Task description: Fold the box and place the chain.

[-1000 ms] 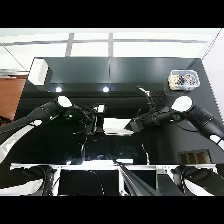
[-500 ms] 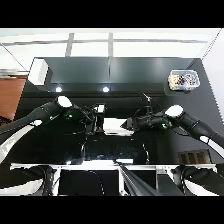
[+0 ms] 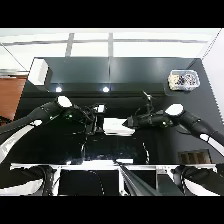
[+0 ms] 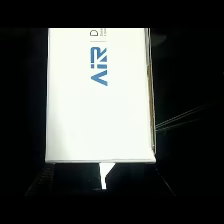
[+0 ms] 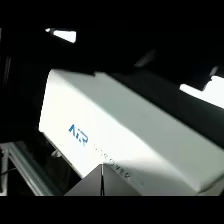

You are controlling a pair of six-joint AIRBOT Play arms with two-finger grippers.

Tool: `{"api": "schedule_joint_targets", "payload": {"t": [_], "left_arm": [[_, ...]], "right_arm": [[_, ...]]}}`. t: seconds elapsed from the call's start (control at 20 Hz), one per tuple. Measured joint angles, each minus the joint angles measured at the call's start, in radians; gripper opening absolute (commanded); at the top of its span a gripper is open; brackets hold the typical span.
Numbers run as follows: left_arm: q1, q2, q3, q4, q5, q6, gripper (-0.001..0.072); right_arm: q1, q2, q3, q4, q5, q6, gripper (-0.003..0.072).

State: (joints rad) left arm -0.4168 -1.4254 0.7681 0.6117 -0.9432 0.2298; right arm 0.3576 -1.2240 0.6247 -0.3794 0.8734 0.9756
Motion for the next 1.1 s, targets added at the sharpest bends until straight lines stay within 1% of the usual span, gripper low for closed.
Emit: {"api": "schedule_joint_targets", "payload": {"t": [0.05, 0.15, 0.2, 0.25, 0.35, 0.5, 0.65, 0.75, 0.85, 0.95, 1.1], "left_arm": [[0.0, 0.0, 0.0, -0.001, -0.001, 0.0, 0.036], [0.0, 0.0, 0.0, -0.001, -0.001, 0.0, 0.0369], [0.0, 0.002, 0.0, -0.001, 0.0, 0.0, 0.0494], [0.001, 0.006, 0.0, 0.0, 0.0, 0.0, 0.072], [0.002, 0.021, 0.006, 0.0, 0.0, -0.003, 0.0717], [0.008, 0.057, 0.019, 0.005, -0.016, -0.051, 0.0717], [0.001, 0.104, 0.034, -0.006, -0.038, -0.117, 0.0713], [-0.032, 0.117, 0.066, -0.022, -0.043, -0.156, 0.071], [-0.077, 0.103, 0.11, -0.033, -0.023, -0.214, 0.071], [-0.119, 0.058, 0.166, -0.037, 0.001, -0.268, 0.071], [-0.154, -0.015, 0.241, -0.03, -0.015, -0.344, 0.0711]], "right_arm": [[-0.019, 0.006, 0.024, -0.01, 0.031, -0.003, 0.0018], [-0.074, 0.04, 0.097, -0.046, 0.132, -0.005, 0.0017], [-0.108, 0.063, 0.135, -0.082, 0.178, 0.004, 0.0017], [-0.148, 0.091, 0.174, -0.126, 0.207, 0.021, 0.0018], [-0.232, 0.157, 0.229, -0.238, 0.269, 0.064, 0.0017], [-0.357, 0.253, 0.266, -0.397, 0.345, 0.141, 0.0017], [-0.446, 0.308, 0.28, -0.476, 0.398, 0.18, 0.0017], [-0.476, 0.325, 0.283, -0.502, 0.402, 0.195, 0.0017], [-0.492, 0.334, 0.282, -0.509, 0.391, 0.203, 0.0018], [-0.5, 0.339, 0.28, -0.509, 0.371, 0.205, 0.0018], [-0.505, 0.342, 0.279, -0.5, 0.346, 0.208, 0.0017]]}}
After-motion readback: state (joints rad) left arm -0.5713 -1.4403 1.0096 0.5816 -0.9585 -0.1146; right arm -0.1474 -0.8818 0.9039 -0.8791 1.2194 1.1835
